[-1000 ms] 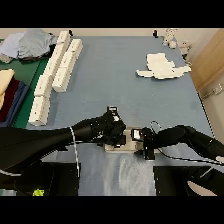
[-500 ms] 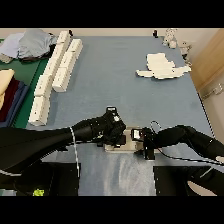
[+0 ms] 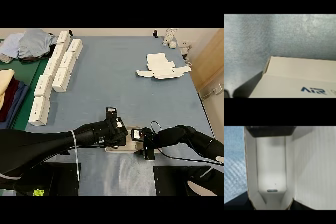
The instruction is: Fold the box.
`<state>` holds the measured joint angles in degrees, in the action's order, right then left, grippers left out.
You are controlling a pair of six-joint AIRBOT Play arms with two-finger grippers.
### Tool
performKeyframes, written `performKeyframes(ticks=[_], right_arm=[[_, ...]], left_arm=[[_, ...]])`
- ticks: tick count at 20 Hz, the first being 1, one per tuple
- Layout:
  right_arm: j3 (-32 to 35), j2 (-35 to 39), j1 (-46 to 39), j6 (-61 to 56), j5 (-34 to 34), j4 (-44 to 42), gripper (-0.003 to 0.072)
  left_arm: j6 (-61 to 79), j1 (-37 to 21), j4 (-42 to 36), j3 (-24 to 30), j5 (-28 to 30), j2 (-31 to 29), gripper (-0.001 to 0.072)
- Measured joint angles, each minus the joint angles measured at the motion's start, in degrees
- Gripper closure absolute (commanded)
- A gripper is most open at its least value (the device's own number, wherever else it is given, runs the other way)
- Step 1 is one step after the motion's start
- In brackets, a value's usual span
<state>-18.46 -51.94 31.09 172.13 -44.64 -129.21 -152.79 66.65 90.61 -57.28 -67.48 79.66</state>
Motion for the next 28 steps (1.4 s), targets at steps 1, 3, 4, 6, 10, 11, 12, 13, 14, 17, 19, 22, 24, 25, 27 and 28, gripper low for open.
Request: performKeyframes(ticks=[1,3,4,6,10,11,12,13,14,17,19,22,24,25,27,28], right_arm=[[0.00,0.00,0.00,0.00,0.02,0.00,0.0196],[0.00,0.00,0.00,-0.02,0.02,0.00,0.0197],[0.00,0.00,0.00,0.00,0.02,0.00,0.0196],[0.00,0.00,0.00,-0.02,0.00,0.00,0.0196],[0.00,0.02,0.00,-0.09,0.00,0.02,0.0196],[0.00,0.02,0.00,-0.07,0.00,0.02,0.0196],[-0.02,0.02,0.00,0.02,0.00,0.04,0.0196],[0.00,0.00,0.00,0.02,0.00,0.02,0.0196],[0.00,0.00,0.00,0.02,0.00,0.02,0.0196],[0.00,0.00,0.00,0.02,0.00,0.02,0.0196],[0.00,0.00,0.00,0.02,0.00,0.00,0.0196],[0.00,0.00,0.00,0.00,0.00,0.00,0.0196],[0.00,0.00,0.00,0.02,0.00,0.00,0.0196],[0.00,0.00,0.00,0.00,0.00,0.00,0.0196],[0.00,0.00,0.00,0.00,0.00,0.00,0.0196],[0.00,0.00,0.00,0.02,0.00,0.00,0.0196]], left_arm=[[-0.28,0.17,0.17,0.00,0.04,0.00,0.0480],[-0.79,0.33,0.37,0.00,0.07,0.00,0.0483],[-0.94,0.46,0.37,0.00,0.28,0.00,0.0578],[-1.11,0.81,0.61,0.02,-0.04,0.00,0.0695],[-1.31,1.38,0.76,0.00,0.28,0.00,0.0631],[-1.29,1.44,0.79,0.00,0.48,0.00,0.0333],[-1.31,1.51,0.57,-0.04,1.64,0.04,0.0228],[-1.53,1.55,0.22,-0.11,1.99,0.02,0.0227],[-1.81,1.66,0.28,-0.09,1.38,0.04,0.0227],[-2.43,1.60,0.63,-0.09,0.44,0.04,0.0227],[-2.62,1.60,0.68,-0.07,0.26,0.04,0.0227],[-2.80,1.60,0.81,-0.09,-0.13,-0.02,0.0226],[-2.80,1.55,0.70,-0.28,-0.57,-0.42,0.0225],[-2.75,1.42,0.68,-0.48,-1.11,-0.87,0.0225],[-2.43,0.96,1.03,-0.98,-3.43,-2.43,0.0225],[-2.14,0.96,1.11,-1.42,-4.70,-3.50,0.0225]])
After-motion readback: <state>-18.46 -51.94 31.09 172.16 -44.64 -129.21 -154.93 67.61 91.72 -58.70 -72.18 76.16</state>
